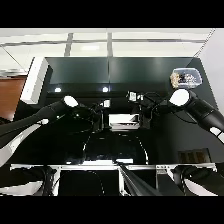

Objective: Fold the box and place the chain.

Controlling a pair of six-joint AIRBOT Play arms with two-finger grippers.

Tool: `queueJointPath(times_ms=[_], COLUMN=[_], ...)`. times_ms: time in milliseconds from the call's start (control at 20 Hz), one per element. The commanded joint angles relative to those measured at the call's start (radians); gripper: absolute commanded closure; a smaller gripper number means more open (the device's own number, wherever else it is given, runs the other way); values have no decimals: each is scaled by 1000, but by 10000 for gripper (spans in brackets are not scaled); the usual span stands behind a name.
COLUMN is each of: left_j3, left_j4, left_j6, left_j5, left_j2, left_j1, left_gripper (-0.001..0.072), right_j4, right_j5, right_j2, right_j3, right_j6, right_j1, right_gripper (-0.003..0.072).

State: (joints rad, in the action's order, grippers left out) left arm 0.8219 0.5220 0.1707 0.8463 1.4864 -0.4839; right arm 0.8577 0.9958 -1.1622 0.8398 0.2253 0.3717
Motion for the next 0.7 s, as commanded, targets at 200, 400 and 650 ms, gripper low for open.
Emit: queueJointPath(times_ms=[200, 400, 650], left_j3=[0, 0, 0], left_j4=[0, 0, 0], left_j6=[0, 0, 0], left_j5=[0, 0, 0], left_j2=[0, 0, 0], left_j1=[-1, -1, -1], left_gripper=[211, 211, 211], right_j4=[21, 37, 37], right_j5=[52, 24, 5], right_j2=[0, 0, 0], right_j3=[1, 1, 1], right_j6=[29, 30, 42], right_j1=[6, 6, 6], right_gripper=[384, 485, 506])
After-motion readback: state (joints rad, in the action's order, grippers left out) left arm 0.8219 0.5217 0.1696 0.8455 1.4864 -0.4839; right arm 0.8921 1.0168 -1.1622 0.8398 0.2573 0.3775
